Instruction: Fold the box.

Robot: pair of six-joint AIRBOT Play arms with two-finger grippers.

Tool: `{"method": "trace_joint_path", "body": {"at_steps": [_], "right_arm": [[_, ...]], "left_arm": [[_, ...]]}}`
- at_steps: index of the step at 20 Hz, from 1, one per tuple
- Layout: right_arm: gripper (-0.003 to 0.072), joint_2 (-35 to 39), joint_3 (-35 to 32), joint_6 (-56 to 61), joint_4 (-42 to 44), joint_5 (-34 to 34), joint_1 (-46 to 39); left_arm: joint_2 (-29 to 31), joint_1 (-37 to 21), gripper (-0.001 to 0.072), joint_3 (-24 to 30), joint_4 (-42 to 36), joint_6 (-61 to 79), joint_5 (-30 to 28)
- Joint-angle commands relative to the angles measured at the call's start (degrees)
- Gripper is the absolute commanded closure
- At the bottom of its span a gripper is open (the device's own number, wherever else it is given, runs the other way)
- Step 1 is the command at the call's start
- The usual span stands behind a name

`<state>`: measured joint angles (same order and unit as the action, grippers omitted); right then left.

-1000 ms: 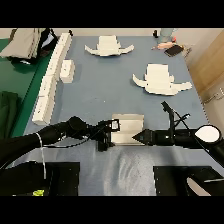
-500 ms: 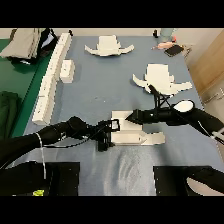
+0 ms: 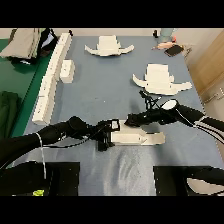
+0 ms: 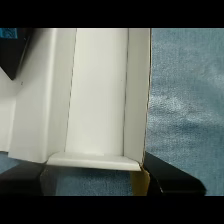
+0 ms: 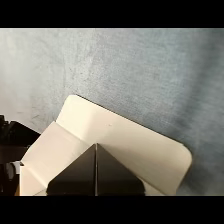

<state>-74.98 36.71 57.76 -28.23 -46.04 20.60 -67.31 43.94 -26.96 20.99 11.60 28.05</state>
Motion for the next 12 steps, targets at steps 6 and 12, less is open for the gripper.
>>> {"method": "trace_joint_path", "body": {"at_steps": [6,12], "right_arm": [[0.0684,6.6,0.1,-1.3,-0.8,-0.9,0.4],[0.0684,22.4,0.1,-1.2,-13.6,-8.0,0.4]], "left_arm": [[0.0,0.0,0.0113,0.0,0.0,0.1,0.0],[0.0,0.0,0.0113,0.0,0.0,0.1,0.0]]}}
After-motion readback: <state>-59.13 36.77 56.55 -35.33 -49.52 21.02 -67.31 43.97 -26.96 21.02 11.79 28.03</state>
